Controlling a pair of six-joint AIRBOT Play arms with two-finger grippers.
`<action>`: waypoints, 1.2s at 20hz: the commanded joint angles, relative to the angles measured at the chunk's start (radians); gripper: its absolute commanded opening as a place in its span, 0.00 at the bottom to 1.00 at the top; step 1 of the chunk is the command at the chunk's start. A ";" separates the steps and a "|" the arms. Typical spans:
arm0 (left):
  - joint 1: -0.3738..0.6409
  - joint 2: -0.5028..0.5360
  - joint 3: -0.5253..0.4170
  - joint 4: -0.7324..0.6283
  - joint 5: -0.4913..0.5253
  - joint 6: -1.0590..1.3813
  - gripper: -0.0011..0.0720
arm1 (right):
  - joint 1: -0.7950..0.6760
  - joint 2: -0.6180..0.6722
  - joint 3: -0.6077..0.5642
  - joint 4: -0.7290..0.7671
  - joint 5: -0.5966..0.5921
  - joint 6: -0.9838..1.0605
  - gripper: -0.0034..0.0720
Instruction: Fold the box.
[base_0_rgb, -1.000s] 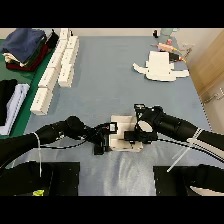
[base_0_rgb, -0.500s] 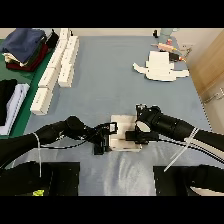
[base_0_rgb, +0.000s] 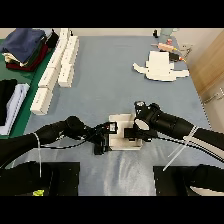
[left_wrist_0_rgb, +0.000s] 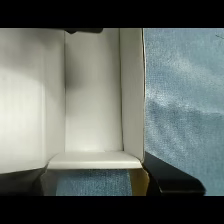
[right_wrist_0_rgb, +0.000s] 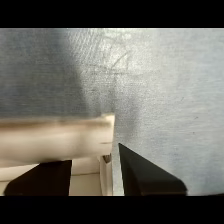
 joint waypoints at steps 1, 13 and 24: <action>0.000 0.000 0.000 0.001 -0.001 0.001 0.73 | 0.000 0.000 0.003 0.003 0.012 -0.002 0.65; 0.000 0.000 0.001 0.001 0.002 0.005 0.73 | 0.002 0.001 0.003 0.035 0.035 -0.053 0.65; 0.004 0.000 0.003 -0.005 0.106 0.066 0.73 | 0.016 0.001 0.003 0.018 0.032 -0.053 0.76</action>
